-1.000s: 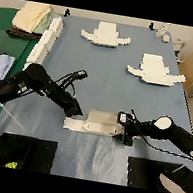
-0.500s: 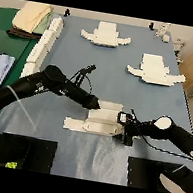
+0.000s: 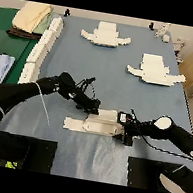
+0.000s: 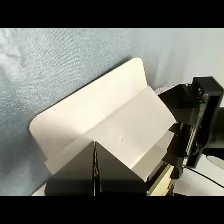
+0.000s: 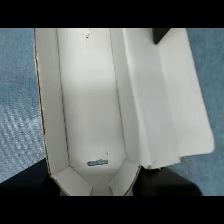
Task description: Fold the box.
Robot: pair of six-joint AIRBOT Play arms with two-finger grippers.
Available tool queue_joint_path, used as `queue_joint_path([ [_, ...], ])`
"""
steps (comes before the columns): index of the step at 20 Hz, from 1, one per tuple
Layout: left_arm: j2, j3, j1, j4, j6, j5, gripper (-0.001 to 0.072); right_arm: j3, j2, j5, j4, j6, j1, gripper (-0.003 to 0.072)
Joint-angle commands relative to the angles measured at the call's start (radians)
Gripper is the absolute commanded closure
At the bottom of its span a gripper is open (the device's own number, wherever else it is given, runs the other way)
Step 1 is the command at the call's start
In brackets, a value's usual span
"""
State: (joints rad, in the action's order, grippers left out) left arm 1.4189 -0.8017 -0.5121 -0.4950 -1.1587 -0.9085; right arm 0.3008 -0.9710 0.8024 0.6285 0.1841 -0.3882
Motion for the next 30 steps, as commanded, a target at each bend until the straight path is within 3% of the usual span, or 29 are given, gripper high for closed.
queue_joint_path([
  [1, -0.024, -0.023, 0.01, -0.003, 0.048, -0.014, 0.0696, 0.001, 0.0, 0.0, 0.0, 0.0, 0.0, 0.0197],
  [3, -0.114, -0.026, 0.033, -0.043, 0.067, -0.045, 0.0697, 0.001, 0.0, 0.0, 0.0, 0.0, 0.0, 0.0197],
  [7, -0.423, 0.027, 0.042, -0.346, 0.027, -0.09, 0.0697, 0.001, 0.0, 0.0, 0.0, 0.0, 0.0, 0.0196],
  [11, -0.689, 0.114, 0.037, -0.381, 0.347, -0.163, 0.069, 0.001, 0.0, 0.0, 0.0, 0.0, 0.0, 0.0197],
  [12, -0.729, 0.131, 0.038, -0.385, 0.406, -0.161, 0.0415, 0.001, 0.0, 0.0, 0.0, 0.0, 0.0, 0.0197],
  [13, -0.754, 0.147, 0.038, -0.393, 0.436, -0.141, 0.0033, 0.001, 0.0, 0.0, 0.0, 0.0, 0.0, 0.0196],
  [14, -0.767, 0.162, 0.038, -0.406, 0.457, -0.118, 0.0006, 0.001, 0.0, 0.0, 0.0, 0.0, 0.0, 0.0197],
  [17, -0.761, 0.211, 0.048, -0.425, 0.64, -0.102, 0.0005, 0.001, 0.0, 0.0, 0.0, 0.0, 0.0, 0.0197],
  [19, -0.742, 0.274, 0.053, -0.418, 0.731, -0.04, 0.0006, 0.001, 0.0, 0.0, 0.0, 0.0, 0.0, 0.0197],
  [23, -0.683, 0.413, 0.049, -0.304, 0.913, 0.076, 0.0006, 0.001, 0.0, 0.0, 0.0, 0.0, 0.0, 0.0197],
  [27, -0.612, 0.434, -0.027, -0.245, 0.986, 0.21, 0.0006, 0.001, 0.0, 0.0, 0.0, 0.0, 0.0, 0.0197],
  [30, -0.57, 0.434, -0.076, -0.242, 0.987, 0.228, 0.0006, 0.001, 0.0, 0.0, 0.0, 0.0, 0.0, 0.0197],
])
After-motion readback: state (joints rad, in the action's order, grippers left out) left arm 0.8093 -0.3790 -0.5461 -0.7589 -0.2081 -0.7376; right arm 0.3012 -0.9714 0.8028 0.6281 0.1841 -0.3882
